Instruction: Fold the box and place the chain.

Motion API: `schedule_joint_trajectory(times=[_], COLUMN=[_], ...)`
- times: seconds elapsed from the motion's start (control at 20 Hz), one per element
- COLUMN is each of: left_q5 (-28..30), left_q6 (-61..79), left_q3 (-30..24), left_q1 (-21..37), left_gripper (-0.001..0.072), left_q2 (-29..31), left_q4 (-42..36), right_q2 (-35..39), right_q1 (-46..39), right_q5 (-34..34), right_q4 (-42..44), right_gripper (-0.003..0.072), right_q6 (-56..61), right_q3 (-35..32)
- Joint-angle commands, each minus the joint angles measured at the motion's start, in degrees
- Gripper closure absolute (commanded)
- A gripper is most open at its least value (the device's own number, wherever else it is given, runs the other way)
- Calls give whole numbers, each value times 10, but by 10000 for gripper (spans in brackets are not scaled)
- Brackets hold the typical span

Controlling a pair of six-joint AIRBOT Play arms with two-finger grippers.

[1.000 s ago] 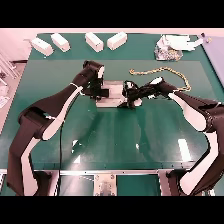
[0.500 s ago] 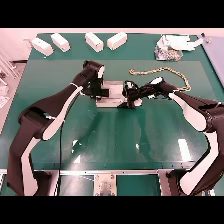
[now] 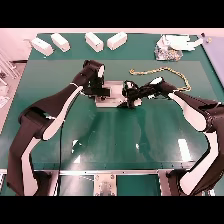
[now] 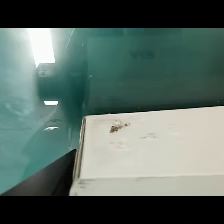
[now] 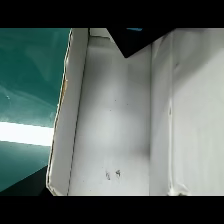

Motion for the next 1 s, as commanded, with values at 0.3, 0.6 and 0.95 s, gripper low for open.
schedule_joint_trajectory(times=[0.3,0.6,0.95], left_q5=[-35,-76,-122], left_q6=[13,55,278], left_q3=[16,17,16], left_q1=[6,38,118], left_gripper=[287,287,288], left_q2=[16,58,115], left_q4=[-40,-70,-122], right_q2=[0,0,0], right_q1=[0,0,0], right_q5=[0,0,0], right_q4=[0,0,0], right_gripper=[99,100,100], right_q6=[1,1,1], right_q3=[0,0,0])
